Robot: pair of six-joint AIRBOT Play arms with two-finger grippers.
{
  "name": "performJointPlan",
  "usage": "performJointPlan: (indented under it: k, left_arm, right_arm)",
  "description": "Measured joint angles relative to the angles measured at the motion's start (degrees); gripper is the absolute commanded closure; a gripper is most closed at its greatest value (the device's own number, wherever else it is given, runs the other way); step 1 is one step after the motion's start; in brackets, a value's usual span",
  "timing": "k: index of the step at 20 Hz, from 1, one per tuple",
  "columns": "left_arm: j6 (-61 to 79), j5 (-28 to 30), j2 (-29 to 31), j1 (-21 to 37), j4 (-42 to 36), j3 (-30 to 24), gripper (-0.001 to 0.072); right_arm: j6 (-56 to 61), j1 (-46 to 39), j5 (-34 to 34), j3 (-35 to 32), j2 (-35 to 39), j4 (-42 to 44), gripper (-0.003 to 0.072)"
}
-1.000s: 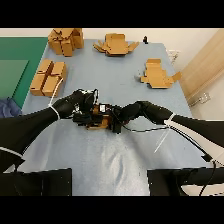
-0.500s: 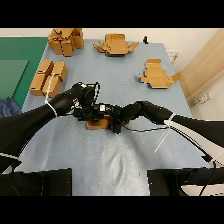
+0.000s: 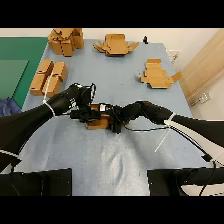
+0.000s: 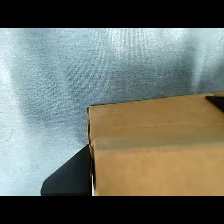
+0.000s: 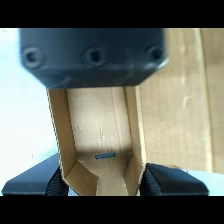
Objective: Fold the box.
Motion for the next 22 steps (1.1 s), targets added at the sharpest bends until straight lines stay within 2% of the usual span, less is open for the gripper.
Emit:
performJointPlan:
  k: [3, 4, 5, 6, 8, 9, 10, 15, 16, 17, 20, 21, 22]
  left_arm:
    - [0.7, 0.4, -0.2, 0.3, -1.0, -0.1, 0.0689]
    - [0.8, 0.6, -0.2, 0.3, -1.3, -0.1, 0.0568]
    - [1.3, 1.3, -0.4, 0.3, -1.7, -0.2, 0.0262]
    - [1.2, 2.4, -0.7, 0.3, -2.9, -0.3, 0.0235]
    - [0.8, 2.2, -0.5, 0.3, -3.0, -0.1, 0.0249]
    - [0.1, 2.1, -0.5, 0.3, -2.3, -0.2, 0.0328]
    - [-0.7, 1.7, -0.4, 0.3, -1.5, -0.1, 0.0368]
    - [-3.2, -0.8, -0.5, 0.4, 2.8, -0.2, 0.0371]
    - [-3.4, -1.2, -0.7, 0.4, 3.0, -0.2, 0.0504]
    - [-3.5, -1.6, -1.0, 0.4, 3.4, -0.2, 0.0542]
    - [-3.9, -1.9, -1.8, 0.4, 3.5, -0.1, 0.0554]
    - [-3.9, -1.8, -2.0, 0.4, 3.4, -0.1, 0.0691]
    - [-4.2, -1.6, -2.1, 0.4, 3.1, -0.1, 0.0692]
  right_arm:
    - [0.0, 0.0, 0.0, 0.0, 0.0, 0.0, 0.0323]
    - [0.0, 0.0, 0.0, 0.0, 0.0, 0.0, 0.0323]
    - [0.0, 0.0, 0.0, 0.0, 0.0, 0.0, 0.0324]
    - [-0.1, 0.0, 0.0, 0.0, 0.0, 0.0, 0.0324]
    - [-0.1, 0.0, 0.1, 0.0, 0.0, 0.0, 0.0323]
    - [-0.1, 0.0, 0.1, 0.0, 0.0, 0.0, 0.0323]
    - [-0.1, 0.0, 0.1, 0.0, 0.0, 0.0, 0.0323]
    - [-0.1, 0.0, 0.1, 0.0, 0.0, 0.0, 0.0323]
    - [-0.1, 0.0, 0.1, 0.0, 0.0, 0.0, 0.0324]
    - [-0.1, 0.0, 0.1, 0.0, 0.0, 0.0, 0.0323]
    - [-0.1, 0.0, 0.1, 0.0, 0.0, 0.0, 0.0323]
    - [-0.1, 0.0, 0.1, 0.0, 0.0, 0.0, 0.0323]
    - [0.0, 0.0, 0.1, 0.0, 0.0, 0.0, 0.0323]
